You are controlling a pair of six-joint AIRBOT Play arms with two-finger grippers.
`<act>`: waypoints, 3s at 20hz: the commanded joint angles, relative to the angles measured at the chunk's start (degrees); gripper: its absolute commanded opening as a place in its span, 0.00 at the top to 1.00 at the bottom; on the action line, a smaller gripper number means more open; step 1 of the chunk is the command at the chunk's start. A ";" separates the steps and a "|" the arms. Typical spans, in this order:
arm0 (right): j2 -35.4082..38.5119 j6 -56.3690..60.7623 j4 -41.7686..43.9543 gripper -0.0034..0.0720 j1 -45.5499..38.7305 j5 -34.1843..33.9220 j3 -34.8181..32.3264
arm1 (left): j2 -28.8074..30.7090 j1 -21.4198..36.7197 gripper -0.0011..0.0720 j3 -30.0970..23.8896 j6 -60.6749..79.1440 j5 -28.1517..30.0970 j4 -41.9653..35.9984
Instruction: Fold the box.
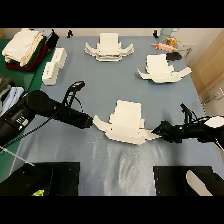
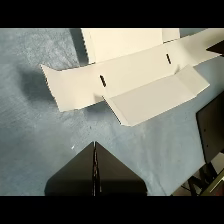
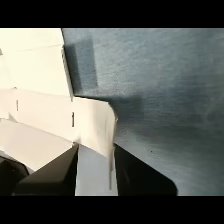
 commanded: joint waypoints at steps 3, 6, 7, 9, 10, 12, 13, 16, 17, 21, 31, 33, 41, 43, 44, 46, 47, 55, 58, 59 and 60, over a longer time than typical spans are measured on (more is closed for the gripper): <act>-3.19 2.67 -6.54 0.50 1.03 -1.77 2.45 | 0.61 0.04 0.96 -0.87 0.22 -0.66 0.04; -9.44 -3.04 -4.50 0.50 1.03 0.44 5.35 | 0.61 0.04 0.96 -0.85 0.22 -0.61 0.04; -11.43 -5.38 -2.29 0.51 1.05 1.62 5.97 | 0.61 0.04 0.96 -0.85 0.22 -0.61 0.04; -14.86 -10.23 2.89 0.66 1.05 2.99 6.40 | 0.61 0.04 0.96 -0.85 0.20 -0.68 0.02; -16.13 -11.98 4.94 0.67 1.07 3.50 6.40 | 0.61 0.04 0.96 -0.85 0.20 -0.61 0.02; -17.81 -14.10 6.86 0.86 1.16 4.68 6.40 | 0.59 0.04 0.96 -0.85 0.20 -0.57 0.02; -17.99 -15.37 6.99 0.95 1.16 5.20 6.40 | 0.55 0.07 0.90 -0.81 0.17 -0.48 0.02; -16.20 -20.41 8.04 0.95 2.14 5.81 6.01 | -1.20 1.11 0.35 1.44 -1.38 -0.72 0.00; -14.25 -23.52 8.13 0.95 3.78 5.27 5.33 | -2.10 2.05 0.35 2.64 -1.36 -0.66 0.02; -4.24 -25.62 7.34 0.95 12.41 -3.34 0.74 | -7.50 7.15 0.35 4.92 -1.29 -0.76 -0.37; 2.49 -22.99 6.34 0.95 19.76 -11.13 -0.02 | -26.14 8.61 0.35 5.01 21.79 5.95 -17.73; 2.49 -22.67 6.32 0.95 19.76 -11.15 -0.02 | -30.18 8.61 0.35 6.01 29.42 5.18 -23.37; 2.49 -19.52 2.34 0.95 19.76 -10.36 -0.02 | -35.19 8.61 0.60 9.20 45.27 -4.96 -30.97; 2.49 -19.52 2.27 0.95 19.76 -10.40 -0.02 | -35.19 8.61 0.60 9.20 45.27 -6.40 -30.16; 2.49 -19.50 2.29 0.95 19.76 -10.40 -0.02 | -35.19 8.61 0.60 9.20 45.27 -6.99 -29.51; 2.49 -19.50 2.27 0.95 19.76 -10.40 -0.02 | -35.19 8.61 0.60 9.20 45.42 -7.93 -28.57; 2.49 -19.50 2.29 0.95 19.76 -10.40 -0.02 | -35.19 8.61 0.60 9.22 45.46 -8.20 -28.00; 2.49 -19.52 2.27 0.95 19.76 -10.43 -0.02 | -35.19 7.41 0.60 9.31 45.70 -7.56 -27.71; 2.49 -19.50 2.27 0.95 19.76 -10.43 -0.02 | -35.60 6.58 0.60 10.34 45.68 -7.65 -27.65; 2.49 -19.52 2.25 0.95 19.76 -10.40 -0.02 | -35.87 6.23 0.60 10.78 45.68 -7.65 -27.65; 2.51 -19.50 2.25 0.95 19.76 -10.40 -0.02 | -36.11 5.84 0.60 11.02 45.66 -7.65 -27.63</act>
